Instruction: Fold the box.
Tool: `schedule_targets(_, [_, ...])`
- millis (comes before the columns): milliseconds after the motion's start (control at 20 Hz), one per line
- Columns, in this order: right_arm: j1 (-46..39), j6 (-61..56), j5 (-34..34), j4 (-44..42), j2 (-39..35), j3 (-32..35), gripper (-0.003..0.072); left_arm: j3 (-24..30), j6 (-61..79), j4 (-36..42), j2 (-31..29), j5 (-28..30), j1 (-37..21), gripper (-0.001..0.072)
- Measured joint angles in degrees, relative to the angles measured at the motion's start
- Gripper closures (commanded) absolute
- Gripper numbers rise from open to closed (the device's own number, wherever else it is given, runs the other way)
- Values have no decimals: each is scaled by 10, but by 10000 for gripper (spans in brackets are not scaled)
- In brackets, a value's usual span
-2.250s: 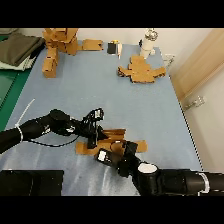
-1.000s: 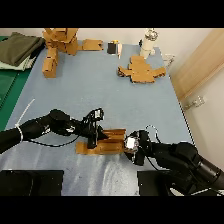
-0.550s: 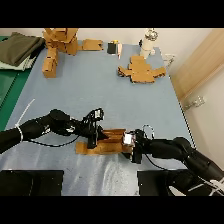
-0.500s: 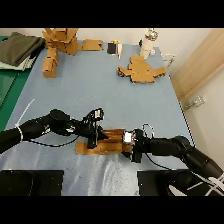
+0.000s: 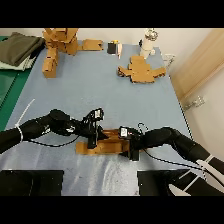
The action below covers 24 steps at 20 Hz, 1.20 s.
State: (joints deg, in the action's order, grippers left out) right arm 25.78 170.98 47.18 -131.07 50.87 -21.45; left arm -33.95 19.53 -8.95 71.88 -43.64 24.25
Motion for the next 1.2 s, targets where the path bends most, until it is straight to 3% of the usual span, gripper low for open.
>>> schedule_targets(1200, [0, 10, 24, 47, 31, -21, -34, 0, 0, 0, 0, 0, 0, 699])
